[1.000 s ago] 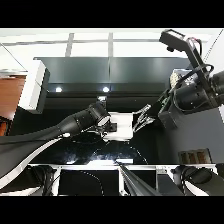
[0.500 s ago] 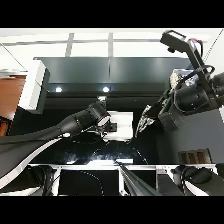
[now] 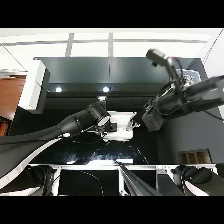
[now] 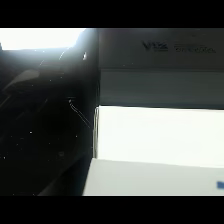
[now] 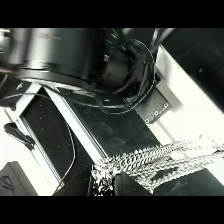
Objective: Fold the box and place the chain.
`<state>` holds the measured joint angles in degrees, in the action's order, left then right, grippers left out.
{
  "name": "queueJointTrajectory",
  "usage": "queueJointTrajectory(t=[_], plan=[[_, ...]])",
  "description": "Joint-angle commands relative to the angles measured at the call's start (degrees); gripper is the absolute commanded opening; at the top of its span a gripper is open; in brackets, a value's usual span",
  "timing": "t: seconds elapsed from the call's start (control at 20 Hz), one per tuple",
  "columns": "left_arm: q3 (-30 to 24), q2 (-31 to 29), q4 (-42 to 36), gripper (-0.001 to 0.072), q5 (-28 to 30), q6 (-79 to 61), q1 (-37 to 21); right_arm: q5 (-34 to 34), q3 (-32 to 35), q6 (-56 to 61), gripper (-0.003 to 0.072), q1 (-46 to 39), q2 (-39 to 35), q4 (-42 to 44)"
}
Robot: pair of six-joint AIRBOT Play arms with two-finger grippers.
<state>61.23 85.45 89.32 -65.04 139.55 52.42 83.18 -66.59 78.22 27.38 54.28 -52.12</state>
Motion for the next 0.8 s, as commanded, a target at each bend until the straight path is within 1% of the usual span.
queueJointTrajectory(t=[0.0,0.15,0.35,0.4,0.45,0.5,0.65,0.75], plan=[[0.0,0.02,0.0,0.0028,0.0,-0.02,0.0,-8.5,8.87,0.92,0.0044,1.03,0.04,0.72],[0.0,0.02,0.0,0.0029,-0.02,-0.02,0.0,-12.87,12.81,1.92,0.0044,1.36,1.51,2.19],[0.0,0.02,0.0,0.0028,-0.02,-0.02,0.0,-16.22,13.11,1.97,0.0045,1.31,2.95,2.6],[0.0,0.02,0.0,0.0029,-0.02,0.0,0.0,-16.7,13.11,2.16,0.0056,1.2,2.95,2.6],[0.0,0.02,0.0,0.0028,-0.02,0.0,0.0,-16.74,13.09,2.67,0.0265,1.16,2.95,2.49],[0.0,0.02,0.0,0.0029,-0.02,-0.02,0.0,-16.17,13.09,3.21,0.0451,0.46,2.89,2.34],[0.0,0.02,0.0,0.0028,-0.04,0.0,0.0,-12.44,13.09,3.65,0.0445,-6.25,0.68,1.92],[0.0,0.02,0.0,0.0029,-0.13,-0.02,0.0,-11.98,13.09,3.65,0.0445,-12.57,-1.73,-1.09]])
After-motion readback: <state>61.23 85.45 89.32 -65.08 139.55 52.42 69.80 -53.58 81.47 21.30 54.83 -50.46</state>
